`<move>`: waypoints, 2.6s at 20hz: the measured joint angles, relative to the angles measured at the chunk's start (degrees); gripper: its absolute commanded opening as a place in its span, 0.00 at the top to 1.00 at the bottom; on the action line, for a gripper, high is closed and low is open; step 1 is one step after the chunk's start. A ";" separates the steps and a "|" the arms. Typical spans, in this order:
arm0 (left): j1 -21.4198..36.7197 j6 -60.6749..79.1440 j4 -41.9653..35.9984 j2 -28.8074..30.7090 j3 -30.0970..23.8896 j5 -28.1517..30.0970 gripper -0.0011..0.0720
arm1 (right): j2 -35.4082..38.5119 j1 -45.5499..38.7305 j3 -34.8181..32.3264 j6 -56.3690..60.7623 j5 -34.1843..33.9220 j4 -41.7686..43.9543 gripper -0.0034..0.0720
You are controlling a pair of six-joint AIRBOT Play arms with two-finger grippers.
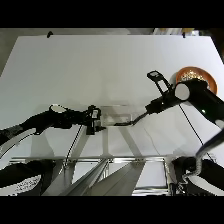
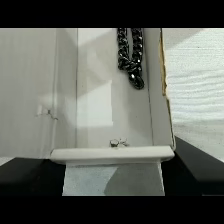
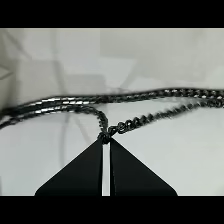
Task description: Fold the box and place the chain.
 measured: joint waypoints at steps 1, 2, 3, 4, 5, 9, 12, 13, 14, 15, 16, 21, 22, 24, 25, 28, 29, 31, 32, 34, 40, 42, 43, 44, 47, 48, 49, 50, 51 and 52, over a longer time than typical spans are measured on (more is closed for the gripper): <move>0.00 -0.02 0.00 0.00 0.00 -0.02 0.80 | 2.03 0.92 0.00 0.00 0.20 0.35 0.94; 0.00 0.00 0.00 0.00 0.00 -0.02 0.80 | 3.98 1.88 0.00 0.02 0.31 0.96 0.94; 0.00 -0.02 0.00 0.00 0.00 -0.02 0.80 | 5.66 2.89 0.00 0.02 0.28 2.14 0.94; 0.00 0.00 0.00 0.00 0.00 -0.02 0.80 | 7.19 3.93 0.00 -0.02 0.22 3.34 0.94; 0.00 -0.02 0.00 0.00 0.00 -0.02 0.80 | 8.68 5.14 0.00 -0.04 -0.11 4.72 0.94; 0.00 -0.02 0.00 0.00 0.00 -0.02 0.80 | 12.35 9.66 0.00 -0.46 -3.43 10.88 0.94; 0.00 -0.02 0.00 0.00 0.00 -0.02 0.80 | 13.31 12.15 0.00 -2.69 -6.27 16.92 0.94; 0.00 -0.02 0.00 0.00 0.00 -0.02 0.80 | 13.49 12.90 0.00 -3.89 -7.26 19.30 0.94; 0.00 -0.02 0.00 0.00 0.00 0.00 0.80 | 13.62 13.55 0.00 -5.11 -8.11 21.51 0.94; 0.00 -0.02 0.00 0.00 0.00 -0.02 0.80 | 13.68 14.14 0.00 -6.25 -8.85 23.43 0.94; 0.00 -0.02 0.00 0.00 0.00 0.00 0.80 | 13.75 14.71 0.00 -7.39 -9.64 25.24 0.94; 0.00 -0.02 0.00 0.00 0.00 -0.02 0.80 | 13.51 17.73 0.00 -10.32 -15.80 30.08 0.94; 0.00 -0.02 0.00 0.00 0.00 -0.02 0.80 | 13.14 18.29 0.00 -10.54 -17.00 30.47 0.94; 0.00 -0.02 0.00 0.00 0.00 -0.02 0.80 | 11.78 19.34 0.00 -10.78 -18.32 30.95 0.94; 0.00 -0.02 0.00 0.00 0.00 -0.02 0.80 | 10.84 19.78 0.00 -10.93 -18.78 31.17 0.94; 0.00 -0.02 0.00 0.00 0.00 -0.02 0.80 | 7.13 20.50 0.00 -11.10 -19.65 31.28 0.93; 0.00 0.00 0.00 0.00 0.00 -0.02 0.80 | 5.86 20.61 0.00 -11.13 -19.91 31.23 0.89; 0.00 -0.02 0.00 0.00 0.00 -0.02 0.80 | 3.37 20.81 0.00 -11.13 -19.96 30.42 0.69; 0.00 -0.02 0.00 0.00 0.00 -0.02 0.80 | 2.60 20.83 0.00 -11.08 -19.91 29.86 0.68; 0.00 0.00 0.00 0.00 0.00 -0.02 0.80 | 2.27 20.83 0.57 -10.95 -19.69 28.70 0.69; 0.00 0.00 0.00 0.00 0.00 -0.02 0.80 | 6.43 15.23 8.46 -10.88 -11.21 19.32 0.76; 0.00 0.00 0.00 0.00 0.00 -0.02 0.80 | 6.56 9.57 9.70 -11.91 -6.60 17.11 0.76; 0.00 0.00 0.00 0.00 0.00 -0.02 0.80 | 6.10 6.27 9.94 -14.45 -4.20 16.41 0.76; 0.00 0.00 0.00 0.00 0.00 -0.02 0.80 | 5.44 3.23 9.92 -18.16 -2.21 16.02 0.76; 0.00 0.00 0.00 0.00 0.00 -0.02 0.80 | 2.84 -4.70 7.98 -34.49 1.99 15.37 0.74; 0.00 0.00 0.00 0.00 0.00 0.00 0.80 | 2.03 -6.25 6.78 -40.19 2.34 15.52 0.74; 0.00 0.00 0.00 0.00 0.00 -0.02 0.80 | 1.11 -7.48 5.11 -46.18 2.47 16.00 0.70; 0.00 0.00 0.00 0.00 0.00 -0.02 0.80 | 0.24 -8.35 3.21 -52.19 2.10 16.90 0.64; 0.00 0.00 0.00 0.00 0.00 -0.02 0.80 | -0.66 -8.92 1.33 -57.79 1.31 18.25 0.64; 0.00 0.00 0.00 0.00 0.00 0.00 0.80 | -1.62 -9.35 -0.52 -63.60 0.59 19.87 0.64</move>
